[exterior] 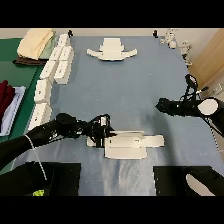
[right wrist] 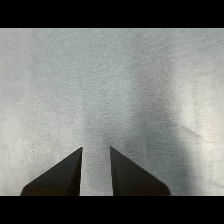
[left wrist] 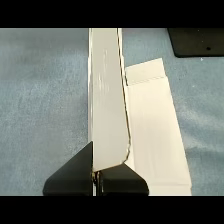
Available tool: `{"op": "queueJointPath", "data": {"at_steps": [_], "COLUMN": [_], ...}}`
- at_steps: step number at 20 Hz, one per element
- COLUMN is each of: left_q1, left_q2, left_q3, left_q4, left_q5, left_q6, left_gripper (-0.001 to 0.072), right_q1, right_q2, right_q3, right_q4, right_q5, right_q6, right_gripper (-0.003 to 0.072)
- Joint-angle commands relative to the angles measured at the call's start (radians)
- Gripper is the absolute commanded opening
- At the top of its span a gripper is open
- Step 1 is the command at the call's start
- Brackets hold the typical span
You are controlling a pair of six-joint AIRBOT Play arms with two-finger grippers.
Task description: Fold the box.
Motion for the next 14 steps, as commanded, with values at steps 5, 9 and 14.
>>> {"op": "queueJointPath", "data": {"at_steps": [5,9,14], "left_q1": [-0.003,-0.002,-0.004], "left_q2": [0.01,0.029,0.021], "left_q3": [-0.006,0.045,0.051], "left_q4": [0.016,0.123,0.166], "left_q5": [0.039,0.011,-0.024], "left_q6": [-0.069,-0.169,-0.187], "left_gripper": [0.0013,0.0013,0.0013], "right_q1": [0.0,0.0,0.0], "right_q2": [0.0,0.0,0.0], "right_q3": [0.0,0.0,0.0], "right_q4": [0.01,0.01,0.01], "right_q5": [0.001,0.002,0.0], "right_q6": [0.0,0.0,0.0], "right_gripper": [0.0278,0.0279,0.0278]}}
